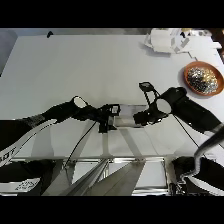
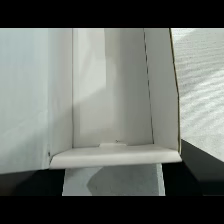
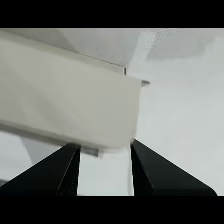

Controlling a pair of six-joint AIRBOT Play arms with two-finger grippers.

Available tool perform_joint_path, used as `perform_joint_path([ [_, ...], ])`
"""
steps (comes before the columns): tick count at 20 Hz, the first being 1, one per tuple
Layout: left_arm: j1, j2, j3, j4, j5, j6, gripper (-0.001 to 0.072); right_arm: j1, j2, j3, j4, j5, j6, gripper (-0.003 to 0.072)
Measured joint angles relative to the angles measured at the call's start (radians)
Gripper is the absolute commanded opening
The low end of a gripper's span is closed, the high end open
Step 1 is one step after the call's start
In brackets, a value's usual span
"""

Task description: Fold the box and place the chain.

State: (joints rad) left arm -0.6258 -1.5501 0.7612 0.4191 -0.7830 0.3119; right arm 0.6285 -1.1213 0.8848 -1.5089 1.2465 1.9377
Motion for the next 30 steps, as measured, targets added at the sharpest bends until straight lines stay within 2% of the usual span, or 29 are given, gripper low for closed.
perform_joint_path([
  [2, 0.000, 0.000, 0.000, 0.000, 0.000, 0.000, 0.0144, -0.018, 0.035, 0.073, -0.028, 0.056, -0.047, 0.0197],
  [4, 0.000, 0.000, 0.000, 0.000, 0.000, 0.000, 0.0144, -0.070, 0.053, 0.163, -0.079, 0.089, -0.106, 0.0174],
  [9, 0.000, 0.000, 0.000, 0.000, 0.000, 0.000, 0.0144, -0.383, 0.010, 0.335, -0.178, 0.045, -0.270, 0.0161],
  [14, 0.000, 0.000, 0.000, 0.000, -0.001, 0.000, 0.0144, -0.768, -0.176, 0.445, -0.152, -0.047, -0.403, 0.0161],
  [17, 0.000, 0.000, 0.000, 0.000, -0.001, 0.000, 0.0144, -0.910, -0.292, 0.476, -0.106, -0.108, -0.447, 0.0186],
  [18, 0.000, 0.000, 0.000, 0.000, -0.001, 0.000, 0.0144, -0.945, -0.329, 0.482, -0.098, -0.130, -0.456, 0.0214],
  [19, 0.000, 0.000, 0.000, 0.000, -0.001, 0.000, 0.0144, -0.971, -0.361, 0.485, -0.091, -0.146, -0.463, 0.0275],
  [24, 0.000, 0.000, 0.000, 0.000, -0.002, 0.000, 0.0144, -1.043, -0.491, 0.494, -0.076, -0.234, -0.476, 0.0278],
  [30, 0.000, 0.000, 0.000, 0.000, -0.002, 0.000, 0.0144, -1.058, -0.569, 0.496, -0.056, -0.314, -0.468, 0.0265],
])
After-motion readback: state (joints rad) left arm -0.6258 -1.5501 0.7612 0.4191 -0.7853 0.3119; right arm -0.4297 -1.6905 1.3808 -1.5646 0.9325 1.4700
